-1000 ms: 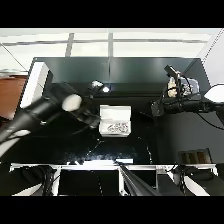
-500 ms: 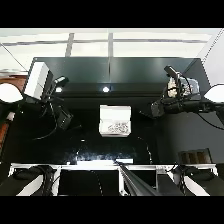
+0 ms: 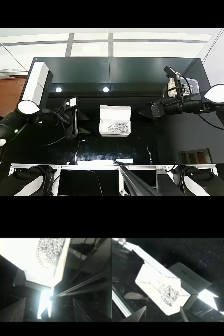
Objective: Fold the box and place the chain.
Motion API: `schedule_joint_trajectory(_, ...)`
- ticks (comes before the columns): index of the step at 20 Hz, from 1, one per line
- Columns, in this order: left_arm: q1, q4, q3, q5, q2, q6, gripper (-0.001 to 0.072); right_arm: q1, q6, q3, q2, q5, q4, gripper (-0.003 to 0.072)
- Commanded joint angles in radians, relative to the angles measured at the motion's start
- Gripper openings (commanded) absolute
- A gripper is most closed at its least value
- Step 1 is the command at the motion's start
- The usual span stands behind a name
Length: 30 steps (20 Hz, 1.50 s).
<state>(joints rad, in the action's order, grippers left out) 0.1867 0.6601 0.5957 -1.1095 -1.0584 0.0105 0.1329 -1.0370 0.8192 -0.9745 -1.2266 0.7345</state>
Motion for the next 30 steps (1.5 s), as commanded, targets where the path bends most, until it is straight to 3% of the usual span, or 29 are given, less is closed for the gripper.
schedule_joint_trajectory(1, 0.018, -0.014, 0.043, 0.006, -0.126, 0.122, 0.0699, 0.000, -0.004, 0.001, 0.001, -0.005, -0.001, 0.0486)
schedule_joint_trajectory(7, 0.021, -0.013, 0.079, 0.002, -0.240, 0.256, 0.0698, 0.000, -0.003, 0.001, 0.001, -0.007, 0.000, 0.0486)
schedule_joint_trajectory(16, 0.021, -0.018, 0.079, 0.016, -0.243, 0.187, 0.0697, 0.000, -0.003, 0.001, 0.001, -0.002, 0.000, 0.0486)
schedule_joint_trajectory(20, 0.026, -0.048, 0.079, 0.092, -0.243, 0.177, 0.0702, 0.000, -0.003, 0.001, 0.001, 0.008, 0.001, 0.0486)
schedule_joint_trajectory(30, 0.129, -0.033, 0.079, 0.138, -0.270, 0.275, 0.0701, 0.000, -0.003, 0.001, 0.001, 0.042, 0.003, 0.0486)
